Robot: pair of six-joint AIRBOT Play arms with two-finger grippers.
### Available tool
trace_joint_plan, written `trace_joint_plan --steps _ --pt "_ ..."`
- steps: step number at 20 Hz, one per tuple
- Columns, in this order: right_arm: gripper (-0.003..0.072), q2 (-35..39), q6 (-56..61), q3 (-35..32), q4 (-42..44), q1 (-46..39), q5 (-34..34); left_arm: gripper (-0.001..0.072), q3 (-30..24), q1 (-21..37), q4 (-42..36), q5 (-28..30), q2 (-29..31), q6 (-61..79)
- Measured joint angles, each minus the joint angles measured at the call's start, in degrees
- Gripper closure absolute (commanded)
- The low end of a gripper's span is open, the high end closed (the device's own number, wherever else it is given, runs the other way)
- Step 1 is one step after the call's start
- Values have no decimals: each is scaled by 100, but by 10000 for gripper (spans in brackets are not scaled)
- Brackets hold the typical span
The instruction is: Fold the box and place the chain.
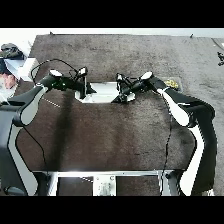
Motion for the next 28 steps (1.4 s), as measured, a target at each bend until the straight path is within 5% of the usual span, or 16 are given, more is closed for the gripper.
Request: trace_joint_plan --steps 9,10,11,21,22,23,24,25,28 --pt "312 0 0 0 0 0 -9 685 -2 0 -59 33 0 0" --pt "312 0 0 0 0 0 -9 454 -2 0 -74 31 -2 0" --pt "312 0 2 0 0 2 -13 356 -2 0 -83 59 -2 -2" --pt "312 0 2 0 2 2 -13 353 485 350 -203 -855 20 -420" --pt "312 0 2 0 2 2 -11 354 616 459 -203 -1080 20 -566" --pt "312 0 2 0 2 2 -13 432 743 557 -203 -1316 20 -713" --pt "312 0 2 0 2 2 -13 639 881 654 -205 -1552 22 -879" --pt "312 0 2 0 2 2 -13 695 988 734 -203 -1753 33 -992" --pt "312 0 2 0 4 2 -13 699 1182 863 -149 -2214 275 -1204"
